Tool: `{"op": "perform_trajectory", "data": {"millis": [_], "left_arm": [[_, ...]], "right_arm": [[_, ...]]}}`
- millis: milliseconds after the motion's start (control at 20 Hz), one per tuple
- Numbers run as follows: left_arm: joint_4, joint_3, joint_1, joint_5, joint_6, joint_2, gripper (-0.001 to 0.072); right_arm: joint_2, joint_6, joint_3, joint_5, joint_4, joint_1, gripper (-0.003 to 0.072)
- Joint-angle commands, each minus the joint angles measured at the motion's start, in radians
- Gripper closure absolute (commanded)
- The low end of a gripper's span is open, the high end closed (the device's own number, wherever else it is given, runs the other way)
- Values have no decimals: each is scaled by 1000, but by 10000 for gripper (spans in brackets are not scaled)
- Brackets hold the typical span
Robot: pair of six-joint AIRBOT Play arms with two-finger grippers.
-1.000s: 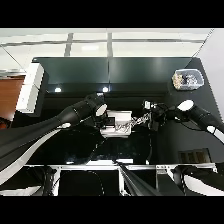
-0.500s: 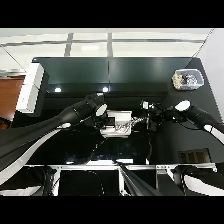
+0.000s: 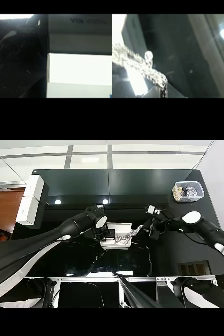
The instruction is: Fold the box and place the chain.
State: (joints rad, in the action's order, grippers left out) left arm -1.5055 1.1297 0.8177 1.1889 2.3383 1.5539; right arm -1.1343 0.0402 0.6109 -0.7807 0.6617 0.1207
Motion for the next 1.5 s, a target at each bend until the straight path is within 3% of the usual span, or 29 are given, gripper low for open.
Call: {"op": "perform_trajectory", "data": {"millis": [0, 150, 300, 450, 700, 900, 1200, 1250, 1300, 1350, 1450], "left_arm": [[0, 0, -1, 1, 0, 0, 681], [0, 0, -1, 1, 0, 0, 681], [0, 0, -1, 1, 0, 0, 681], [0, 0, -1, 1, 0, 0, 681], [0, 0, -1, 1, 0, 0, 681], [0, 0, -1, 1, 0, 0, 681], [0, 0, -1, 1, -1, 0, 681], [0, 0, -1, 1, 0, 0, 681], [0, 0, -1, 1, 0, 0, 681], [0, 0, -1, 1, 0, 0, 681], [0, 0, -1, 1, 0, 0, 681]], "right_arm": [[154, -196, 8, -30, 2, 0, 670], [276, -353, 66, -157, 4, 0, 670], [321, -517, 158, -307, -16, 0, 670], [320, -603, 213, -375, -155, 12, 670], [320, -610, 226, -343, -403, 86, 670], [286, -650, 214, -256, -304, 196, 669], [119, -713, 86, -156, -238, 220, 667], [100, -713, 85, -157, -238, 220, 649], [95, -713, 85, -154, -237, 220, 411], [97, -713, 88, -155, -230, 209, 251], [100, -713, 113, -196, -172, 144, 248]]}}
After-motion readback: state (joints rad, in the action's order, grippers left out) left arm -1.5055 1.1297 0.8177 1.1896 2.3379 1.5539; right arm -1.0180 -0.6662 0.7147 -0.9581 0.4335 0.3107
